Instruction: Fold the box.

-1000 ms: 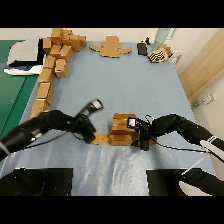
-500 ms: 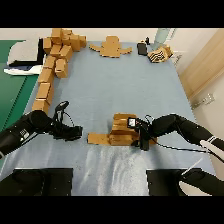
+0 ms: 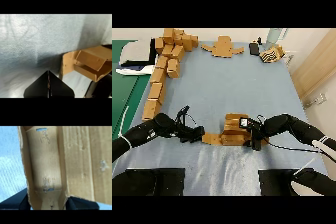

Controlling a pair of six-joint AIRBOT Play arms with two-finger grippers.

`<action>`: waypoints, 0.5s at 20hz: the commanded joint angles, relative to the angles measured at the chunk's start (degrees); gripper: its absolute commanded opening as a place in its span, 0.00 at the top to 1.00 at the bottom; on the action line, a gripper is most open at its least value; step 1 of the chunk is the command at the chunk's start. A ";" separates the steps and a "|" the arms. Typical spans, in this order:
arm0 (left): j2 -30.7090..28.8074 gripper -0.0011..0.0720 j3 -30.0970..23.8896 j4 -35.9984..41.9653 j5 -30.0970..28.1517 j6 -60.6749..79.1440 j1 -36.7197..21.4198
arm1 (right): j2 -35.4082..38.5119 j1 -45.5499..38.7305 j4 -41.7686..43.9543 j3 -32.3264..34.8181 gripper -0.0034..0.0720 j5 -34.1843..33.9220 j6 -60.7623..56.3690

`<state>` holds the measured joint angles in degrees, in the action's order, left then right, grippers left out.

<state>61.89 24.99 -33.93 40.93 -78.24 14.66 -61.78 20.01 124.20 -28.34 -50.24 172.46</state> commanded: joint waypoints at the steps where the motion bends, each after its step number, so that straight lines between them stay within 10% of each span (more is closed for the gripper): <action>1: 0.85 0.97 -0.04 4.00 -1.53 0.96 1.90 | 0.00 0.00 0.02 -0.04 0.34 0.00 0.00; 10: 0.98 0.97 1.75 5.64 -4.46 0.83 9.40 | 0.00 0.00 0.02 -0.04 0.34 0.02 -0.02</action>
<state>62.83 25.82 -29.26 36.62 -77.52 22.35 -61.78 20.01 124.20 -28.34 -50.24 172.46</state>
